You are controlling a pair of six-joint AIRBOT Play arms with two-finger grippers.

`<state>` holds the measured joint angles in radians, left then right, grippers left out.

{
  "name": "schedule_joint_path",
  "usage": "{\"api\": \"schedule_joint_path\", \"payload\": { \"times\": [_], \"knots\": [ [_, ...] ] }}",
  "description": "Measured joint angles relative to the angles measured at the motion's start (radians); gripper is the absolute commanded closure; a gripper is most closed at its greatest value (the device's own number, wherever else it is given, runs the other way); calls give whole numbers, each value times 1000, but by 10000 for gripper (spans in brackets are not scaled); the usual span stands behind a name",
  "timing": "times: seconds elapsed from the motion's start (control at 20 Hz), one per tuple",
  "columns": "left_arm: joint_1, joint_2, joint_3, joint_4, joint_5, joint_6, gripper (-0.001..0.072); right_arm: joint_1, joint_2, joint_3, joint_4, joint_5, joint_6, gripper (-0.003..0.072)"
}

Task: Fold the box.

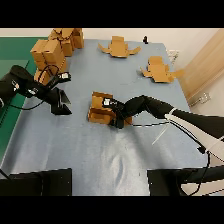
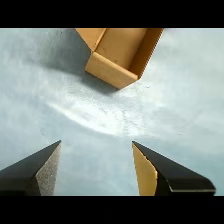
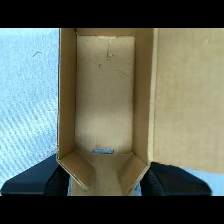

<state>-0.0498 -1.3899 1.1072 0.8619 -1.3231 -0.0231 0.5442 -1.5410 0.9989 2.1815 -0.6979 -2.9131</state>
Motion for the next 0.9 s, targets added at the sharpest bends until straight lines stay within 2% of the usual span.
{"api": "schedule_joint_path", "payload": {
  "times": [0.15,0.35,0.9],
  "knots": [
    [-29,-48,-9,-34,53,202,15,0,0,0,0,0,0,542],
    [-102,-124,-13,-57,79,318,15,0,0,0,0,-1,1,542],
    [-200,-180,-14,-132,147,368,15,0,0,0,0,-2,8,541]
  ]
}}
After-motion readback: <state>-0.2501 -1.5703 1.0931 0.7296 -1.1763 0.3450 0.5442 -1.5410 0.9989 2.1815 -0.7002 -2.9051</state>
